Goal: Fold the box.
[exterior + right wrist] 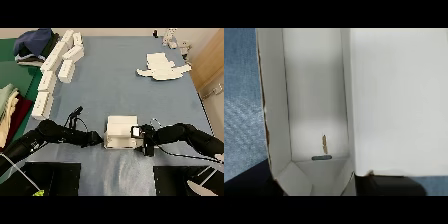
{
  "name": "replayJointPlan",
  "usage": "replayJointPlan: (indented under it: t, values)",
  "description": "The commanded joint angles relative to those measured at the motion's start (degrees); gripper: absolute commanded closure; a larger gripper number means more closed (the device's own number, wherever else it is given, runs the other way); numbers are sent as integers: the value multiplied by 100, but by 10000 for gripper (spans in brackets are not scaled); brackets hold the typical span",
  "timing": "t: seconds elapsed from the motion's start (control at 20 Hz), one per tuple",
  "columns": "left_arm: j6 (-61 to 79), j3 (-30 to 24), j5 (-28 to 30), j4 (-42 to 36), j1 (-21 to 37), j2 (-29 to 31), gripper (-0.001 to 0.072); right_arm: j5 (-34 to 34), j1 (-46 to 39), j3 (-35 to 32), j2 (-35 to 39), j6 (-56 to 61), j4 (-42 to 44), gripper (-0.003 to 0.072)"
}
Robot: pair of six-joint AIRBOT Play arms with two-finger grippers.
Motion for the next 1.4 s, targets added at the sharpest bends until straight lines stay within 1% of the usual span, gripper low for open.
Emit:
replayJointPlan:
  t: [0.0, 0.1, 0.25, 0.3, 0.35, 0.45, 0.55, 0.75, 0.95, 1.15, 1.35]
  values:
    - [39, 4, 501, -66, 2, 0, 308, 0, 0, -2, 0, 2, 2, 163]
    - [46, 4, 581, -118, 0, -2, 307, 2, 0, -2, 0, 2, 2, 163]
    - [251, 20, 393, -468, -50, 2, 308, 0, 0, -2, -2, 2, 2, 163]
    - [214, 46, 391, -433, -170, 0, 308, 0, 0, -2, -2, 2, 2, 163]
    - [90, 72, 474, -380, -323, 0, 308, 0, 0, -2, 0, 2, 2, 163]
    - [-367, 138, 857, -232, -706, -2, 308, 0, 0, -2, -2, 2, 2, 163]
    - [-1040, 254, 1086, 267, -1054, -39, 308, 0, 0, -2, 0, 2, 2, 163]
    - [-2658, 673, 1091, 1720, -1729, -293, 309, 0, 0, -2, 0, 2, 2, 163]
    - [-4293, 1294, 898, 3123, -2330, -697, 309, 0, 0, -2, 0, 2, 2, 163]
    - [-5331, 1974, 378, 3954, -2820, -1303, 309, 0, 0, -2, -2, 2, 2, 163]
    - [-6096, 2634, -616, 4730, -3257, -1912, 309, 0, 0, -2, 0, 2, 2, 163]
